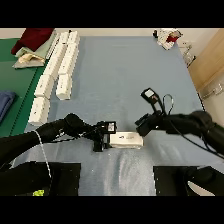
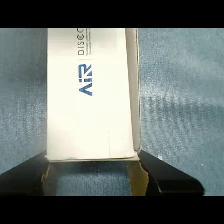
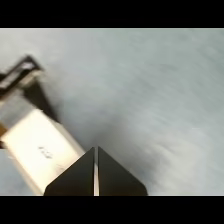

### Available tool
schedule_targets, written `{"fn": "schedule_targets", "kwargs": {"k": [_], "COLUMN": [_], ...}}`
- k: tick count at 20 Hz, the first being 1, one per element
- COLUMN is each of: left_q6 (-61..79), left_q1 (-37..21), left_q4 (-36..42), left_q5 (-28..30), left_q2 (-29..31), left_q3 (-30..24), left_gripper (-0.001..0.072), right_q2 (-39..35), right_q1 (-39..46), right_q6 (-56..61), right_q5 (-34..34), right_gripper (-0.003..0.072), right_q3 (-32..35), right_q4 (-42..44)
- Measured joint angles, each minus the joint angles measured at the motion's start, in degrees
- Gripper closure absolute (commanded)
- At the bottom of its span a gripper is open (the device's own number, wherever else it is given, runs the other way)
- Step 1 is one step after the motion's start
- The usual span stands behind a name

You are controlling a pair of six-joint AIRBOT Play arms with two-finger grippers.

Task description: Fold the box.

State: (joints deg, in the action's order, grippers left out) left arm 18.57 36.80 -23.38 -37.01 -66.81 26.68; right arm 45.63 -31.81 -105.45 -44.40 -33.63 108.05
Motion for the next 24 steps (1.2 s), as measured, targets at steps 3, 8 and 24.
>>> {"fn": "schedule_targets", "kwargs": {"k": [3, 8, 24], "left_q6": [0.02, 0.02, -29.53], "left_q1": [0.00, 0.00, -13.99], "left_q4": [0.00, 0.00, -12.39], "left_q5": [0.00, 0.00, -0.66], "left_q2": [0.00, 0.00, 14.58], "left_q3": [0.00, 0.00, 0.07], "left_gripper": [0.0241, 0.0241, 0.0241], "right_q2": [7.78, 20.96, 27.82], "right_q1": [8.92, 15.91, 17.77], "right_q6": [0.48, 0.83, 0.87], "right_q5": [-14.95, -30.12, -32.13], "right_gripper": [0.0647, 0.0647, 0.0646], "right_q3": [-9.73, -21.00, -25.83], "right_q4": [-5.55, -9.11, -10.14]}}
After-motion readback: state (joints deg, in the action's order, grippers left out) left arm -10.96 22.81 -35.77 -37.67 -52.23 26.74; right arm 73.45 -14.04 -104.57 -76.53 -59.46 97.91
